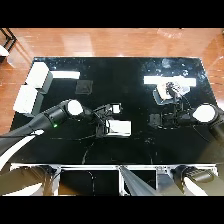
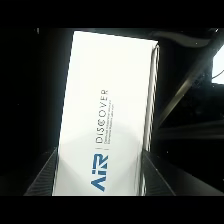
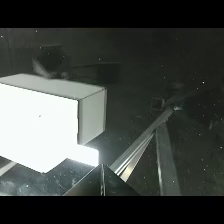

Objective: Fold the box and place the chain.

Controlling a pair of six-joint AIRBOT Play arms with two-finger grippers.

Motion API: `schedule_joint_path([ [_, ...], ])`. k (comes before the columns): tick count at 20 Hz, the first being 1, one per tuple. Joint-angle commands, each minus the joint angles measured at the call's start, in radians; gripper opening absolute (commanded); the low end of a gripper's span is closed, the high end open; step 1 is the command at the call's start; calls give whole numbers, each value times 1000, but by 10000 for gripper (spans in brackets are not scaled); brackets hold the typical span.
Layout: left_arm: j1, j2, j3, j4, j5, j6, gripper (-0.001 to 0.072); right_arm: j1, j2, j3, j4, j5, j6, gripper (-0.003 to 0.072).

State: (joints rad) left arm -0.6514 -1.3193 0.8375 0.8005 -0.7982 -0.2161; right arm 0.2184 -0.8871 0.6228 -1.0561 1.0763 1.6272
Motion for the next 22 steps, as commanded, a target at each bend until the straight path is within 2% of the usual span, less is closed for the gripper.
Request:
schedule_joint_path([
  [1,0,-3,0,2,-2,0,624,0,0,0,0,-5,0,19],
  [7,0,-8,0,3,-21,0,614,0,0,0,0,-8,0,18],
  [8,0,-8,0,4,-19,0,560,0,0,0,1,-8,0,18],
  [9,0,-8,0,6,-21,0,455,0,0,0,1,-8,0,18],
  [10,0,-7,0,11,-23,0,410,0,0,0,1,-8,1,19],
  [13,0,1,2,46,-22,-51,411,0,0,0,1,-7,0,18],
  [16,20,27,22,174,-32,-257,417,0,0,0,0,-7,0,19],
  [22,187,97,51,241,-252,-476,417,0,0,0,0,-7,-4,19],
])
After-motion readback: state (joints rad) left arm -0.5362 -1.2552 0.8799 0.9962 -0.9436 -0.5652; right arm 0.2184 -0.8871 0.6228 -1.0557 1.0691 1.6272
